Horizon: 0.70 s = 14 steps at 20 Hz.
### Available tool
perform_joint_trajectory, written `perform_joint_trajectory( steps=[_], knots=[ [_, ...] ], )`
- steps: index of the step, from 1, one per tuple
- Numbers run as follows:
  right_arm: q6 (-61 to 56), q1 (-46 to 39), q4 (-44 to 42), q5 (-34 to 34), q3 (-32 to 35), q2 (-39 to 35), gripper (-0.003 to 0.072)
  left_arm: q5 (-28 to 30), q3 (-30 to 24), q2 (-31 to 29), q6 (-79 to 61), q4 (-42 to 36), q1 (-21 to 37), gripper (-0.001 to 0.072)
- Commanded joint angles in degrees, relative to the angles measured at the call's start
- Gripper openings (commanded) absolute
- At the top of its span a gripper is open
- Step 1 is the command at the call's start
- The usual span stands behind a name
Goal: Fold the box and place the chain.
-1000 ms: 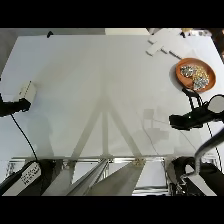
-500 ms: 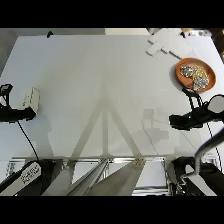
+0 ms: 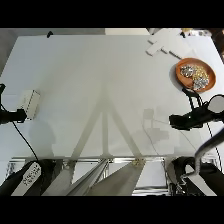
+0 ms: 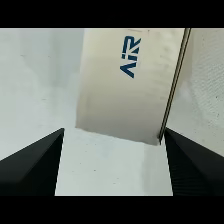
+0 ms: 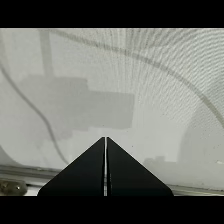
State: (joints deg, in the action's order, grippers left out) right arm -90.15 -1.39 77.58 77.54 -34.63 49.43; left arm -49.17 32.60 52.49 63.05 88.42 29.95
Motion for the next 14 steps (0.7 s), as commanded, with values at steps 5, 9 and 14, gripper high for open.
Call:
perform_joint_trajectory(
  steps=[5,9,14],
  knots=[
    [-0.02,-0.04,0.0,0.02,0.0,-0.02,0.0009,-4.66,0.02,-14.25,0.39,1.18,-9.35,0.0114],
    [-0.02,-0.04,0.0,0.02,0.0,-0.02,0.0009,-12.0,0.02,-19.71,0.46,-2.75,-14.99,0.0008],
    [-0.02,-0.04,0.0,0.02,0.0,-0.02,0.0009,-22.12,0.02,-19.15,11.58,-5.38,-18.03,0.0008]
  ],
)
